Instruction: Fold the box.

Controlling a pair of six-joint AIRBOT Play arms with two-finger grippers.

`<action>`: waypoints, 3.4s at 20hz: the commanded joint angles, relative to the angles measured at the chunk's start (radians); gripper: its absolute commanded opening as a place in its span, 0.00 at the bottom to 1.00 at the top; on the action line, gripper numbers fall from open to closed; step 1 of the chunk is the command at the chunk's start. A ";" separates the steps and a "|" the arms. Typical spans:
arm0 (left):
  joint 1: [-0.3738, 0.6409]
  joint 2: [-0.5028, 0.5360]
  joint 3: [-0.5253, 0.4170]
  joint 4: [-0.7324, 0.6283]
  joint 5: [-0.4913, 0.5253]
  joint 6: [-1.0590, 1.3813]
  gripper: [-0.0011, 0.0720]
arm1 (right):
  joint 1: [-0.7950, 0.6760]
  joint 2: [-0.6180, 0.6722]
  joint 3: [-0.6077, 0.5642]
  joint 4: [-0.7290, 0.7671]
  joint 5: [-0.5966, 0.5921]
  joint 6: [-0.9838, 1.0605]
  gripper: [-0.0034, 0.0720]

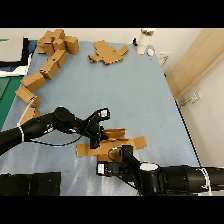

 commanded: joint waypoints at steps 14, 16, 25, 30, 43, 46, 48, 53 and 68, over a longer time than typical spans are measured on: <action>0.000 0.000 0.000 0.000 0.000 0.000 0.03 | -0.011 0.008 0.029 -0.053 -0.022 0.246 1.00; 0.000 0.000 0.000 0.000 0.000 0.000 0.03 | -0.042 0.026 0.028 -0.068 -0.042 0.262 1.00; 0.000 0.000 0.000 0.000 0.000 0.000 0.03 | -0.069 0.305 -0.126 -0.185 0.026 0.252 1.00; 0.000 0.000 0.000 0.000 0.000 0.001 0.03 | -0.112 0.367 -0.180 -0.188 0.089 0.198 1.00; 0.000 0.000 0.000 0.000 0.000 0.000 0.03 | -0.871 0.249 -0.146 0.938 0.282 -1.252 1.00; 0.000 0.000 0.000 0.000 0.000 0.001 0.03 | -0.950 0.109 -0.101 1.062 0.224 -1.416 1.00; 0.000 0.000 0.000 0.000 0.000 0.001 0.03 | -0.969 0.032 -0.066 1.086 0.183 -1.459 1.00; 0.000 0.000 0.000 0.000 0.000 0.000 0.03 | -0.969 -0.034 -0.051 1.085 0.178 -1.460 1.00; 0.000 0.000 0.000 0.000 0.000 0.000 0.03 | -0.969 -0.024 -0.052 1.062 0.117 -1.432 1.00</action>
